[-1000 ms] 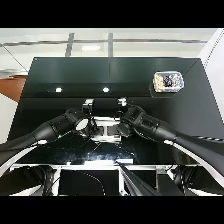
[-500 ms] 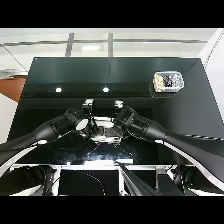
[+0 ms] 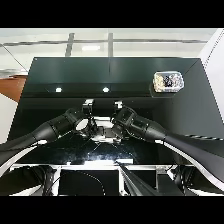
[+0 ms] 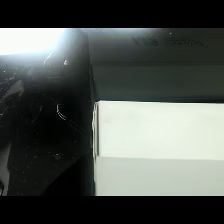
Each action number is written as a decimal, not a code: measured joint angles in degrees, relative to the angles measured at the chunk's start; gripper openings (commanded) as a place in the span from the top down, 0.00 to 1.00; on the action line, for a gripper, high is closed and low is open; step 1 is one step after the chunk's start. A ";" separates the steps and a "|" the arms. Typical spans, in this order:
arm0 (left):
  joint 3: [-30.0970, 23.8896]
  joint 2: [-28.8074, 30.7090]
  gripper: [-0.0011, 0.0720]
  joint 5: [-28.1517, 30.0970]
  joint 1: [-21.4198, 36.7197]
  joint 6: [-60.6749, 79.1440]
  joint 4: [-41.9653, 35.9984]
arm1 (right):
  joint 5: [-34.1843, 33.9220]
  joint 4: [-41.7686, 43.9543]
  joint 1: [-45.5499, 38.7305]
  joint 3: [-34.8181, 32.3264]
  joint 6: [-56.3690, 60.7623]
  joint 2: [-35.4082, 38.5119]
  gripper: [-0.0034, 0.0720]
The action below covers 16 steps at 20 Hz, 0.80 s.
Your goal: Fold the box and place the chain.
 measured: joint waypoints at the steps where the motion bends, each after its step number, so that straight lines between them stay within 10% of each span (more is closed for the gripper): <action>1: 0.00 0.00 0.94 0.02 0.00 0.00 0.00 | -0.24 -0.22 -0.09 0.17 -0.02 0.09 0.63; 16: 0.00 0.00 0.94 0.02 0.00 -0.02 -0.20 | -1.20 -4.17 0.28 2.03 1.84 -2.19 0.64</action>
